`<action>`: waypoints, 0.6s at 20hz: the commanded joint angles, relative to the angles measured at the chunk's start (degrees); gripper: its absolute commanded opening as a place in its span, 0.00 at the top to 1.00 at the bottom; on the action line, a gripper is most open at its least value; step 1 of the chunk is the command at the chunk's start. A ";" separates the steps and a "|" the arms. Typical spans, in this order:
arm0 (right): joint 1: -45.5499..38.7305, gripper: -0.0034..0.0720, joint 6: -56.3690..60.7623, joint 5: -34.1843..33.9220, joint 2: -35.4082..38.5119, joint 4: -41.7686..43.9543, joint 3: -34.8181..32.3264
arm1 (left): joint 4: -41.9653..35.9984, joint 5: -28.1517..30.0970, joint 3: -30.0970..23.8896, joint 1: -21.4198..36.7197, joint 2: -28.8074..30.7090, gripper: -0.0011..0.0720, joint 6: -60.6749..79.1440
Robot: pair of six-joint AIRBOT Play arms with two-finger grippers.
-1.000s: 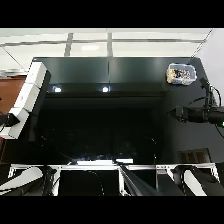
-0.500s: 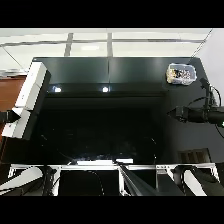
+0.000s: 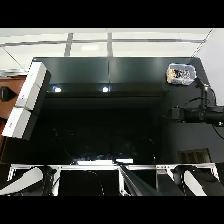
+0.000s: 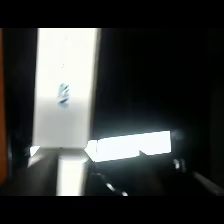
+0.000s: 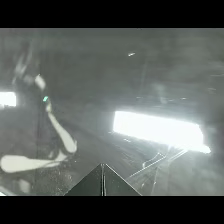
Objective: Fold the box and place the chain.
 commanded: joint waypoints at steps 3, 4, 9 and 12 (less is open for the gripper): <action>10.01 0.94 -1.97 -15.47 0.00 -1.33 0.00 | -5.77 -6.67 1.60 -9.81 3.08 0.95 -12.31; 11.30 0.94 -1.97 -19.91 0.00 -2.38 0.02 | -6.67 -5.16 -1.18 -12.13 5.16 0.95 -12.46; 13.90 0.94 -1.95 -34.34 -0.46 -14.84 0.00 | -5.46 10.69 -22.49 -23.47 19.80 0.95 -14.32; 13.92 0.94 -1.92 -32.48 -0.46 -15.89 0.02 | -4.57 15.41 -30.29 -24.90 27.19 0.95 -14.36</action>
